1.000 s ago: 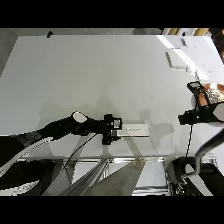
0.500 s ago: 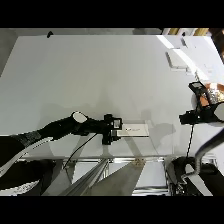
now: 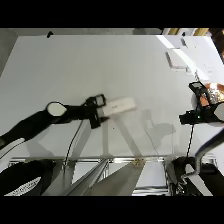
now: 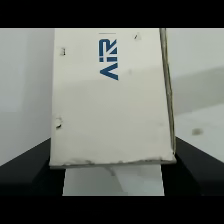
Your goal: Fold the box and place the chain.
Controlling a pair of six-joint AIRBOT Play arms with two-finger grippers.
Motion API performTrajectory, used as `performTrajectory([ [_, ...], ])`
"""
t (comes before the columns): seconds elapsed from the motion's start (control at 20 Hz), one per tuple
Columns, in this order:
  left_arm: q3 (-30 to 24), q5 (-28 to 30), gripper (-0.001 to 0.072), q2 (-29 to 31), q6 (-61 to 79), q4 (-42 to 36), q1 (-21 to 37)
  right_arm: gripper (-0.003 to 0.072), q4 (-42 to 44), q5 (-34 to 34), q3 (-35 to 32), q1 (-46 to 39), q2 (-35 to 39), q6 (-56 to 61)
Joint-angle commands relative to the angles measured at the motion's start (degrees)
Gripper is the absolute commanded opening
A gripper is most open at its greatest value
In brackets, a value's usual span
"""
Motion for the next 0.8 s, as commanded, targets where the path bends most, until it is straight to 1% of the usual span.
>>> performTrajectory([
  [0.0, 0.0, 4.3, 0.0270, 10.4, -25.0, 16.6, 13.6, 0.0020, 0.0, 0.0, 0.0, 0.0, 0.0, 0.0],
  [0.15, 0.0, 3.9, 0.0271, 16.1, -43.4, 30.7, 29.3, 0.0020, 0.0, 0.0, 0.0, 0.0, 0.0, 0.0],
  [0.25, 0.0, 3.6, 0.0274, 16.4, -58.2, 40.9, 38.1, 0.0020, 0.0, 0.0, 0.0, 0.0, 0.0, 0.0],
  [0.35, 0.0, 1.4, 0.0285, 14.7, -68.2, 47.1, 44.6, 0.0020, 0.0, -0.1, 0.0, 0.0, 0.0, 0.0],
  [0.4, 0.0, -1.3, 0.0331, 13.5, -70.4, 48.9, 47.6, 0.0020, 0.0, -0.1, 0.0, 0.0, 0.0, 0.0],
  [0.45, 0.0, -4.4, 0.0393, 12.2, -71.3, 50.0, 50.2, 0.0020, 0.0, -0.1, 0.0, 0.0, 0.0, 0.0],
  [0.55, 0.0, -9.4, 0.0401, 9.6, -73.7, 50.3, 54.7, 0.0020, 0.0, -0.1, 0.0, 0.0, 0.0, 0.0],
  [0.65, 0.0, -12.5, 0.0427, 7.4, -76.0, 50.4, 57.3, 0.0020, 0.0, -0.1, 0.0, 0.0, 0.0, 0.0],
  [0.7, 0.0, -13.8, 0.0496, 6.5, -76.3, 50.3, 57.9, 0.0020, 0.0, -0.1, 0.0, 0.0, 0.0, 0.0],
  [0.75, 0.0, -15.1, 0.0601, 5.9, -77.0, 50.4, 57.9, 0.0020, 0.0, -0.1, 0.0, 0.0, 0.0, 0.0],
])
